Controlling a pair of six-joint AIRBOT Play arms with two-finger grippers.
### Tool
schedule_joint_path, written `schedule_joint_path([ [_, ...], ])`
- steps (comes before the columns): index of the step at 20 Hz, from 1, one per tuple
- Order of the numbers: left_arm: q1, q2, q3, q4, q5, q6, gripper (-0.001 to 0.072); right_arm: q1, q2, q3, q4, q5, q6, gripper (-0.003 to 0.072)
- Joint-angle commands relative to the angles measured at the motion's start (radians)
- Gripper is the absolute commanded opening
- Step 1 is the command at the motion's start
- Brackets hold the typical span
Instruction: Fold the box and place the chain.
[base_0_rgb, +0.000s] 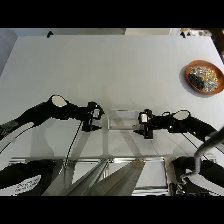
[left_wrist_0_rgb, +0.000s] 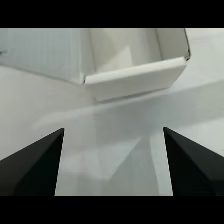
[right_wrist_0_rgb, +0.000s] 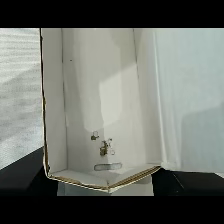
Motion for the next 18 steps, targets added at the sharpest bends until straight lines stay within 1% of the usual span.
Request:
schedule_joint_path([
  [1, -0.024, -0.015, -0.002, -0.055, -0.014, 0.050, 0.0698, 0.000, 0.001, 0.000, 0.000, 0.000, 0.000, 0.0340],
  [7, -0.057, -0.016, -0.002, -0.091, -0.014, 0.002, 0.0698, 0.000, 0.001, 0.000, 0.000, 0.000, 0.000, 0.0340],
  [10, -0.063, -0.031, -0.003, -0.072, -0.014, -0.068, 0.0698, 0.000, 0.001, 0.000, 0.000, 0.000, 0.000, 0.0340],
  [15, -0.094, -0.056, -0.003, -0.076, -0.015, -0.066, 0.0698, 0.000, 0.001, 0.000, 0.000, 0.000, 0.000, 0.0340],
  [18, -0.095, -0.075, -0.003, -0.084, -0.013, -0.067, 0.0698, 0.000, 0.001, 0.000, 0.000, 0.000, 0.000, 0.0340],
])
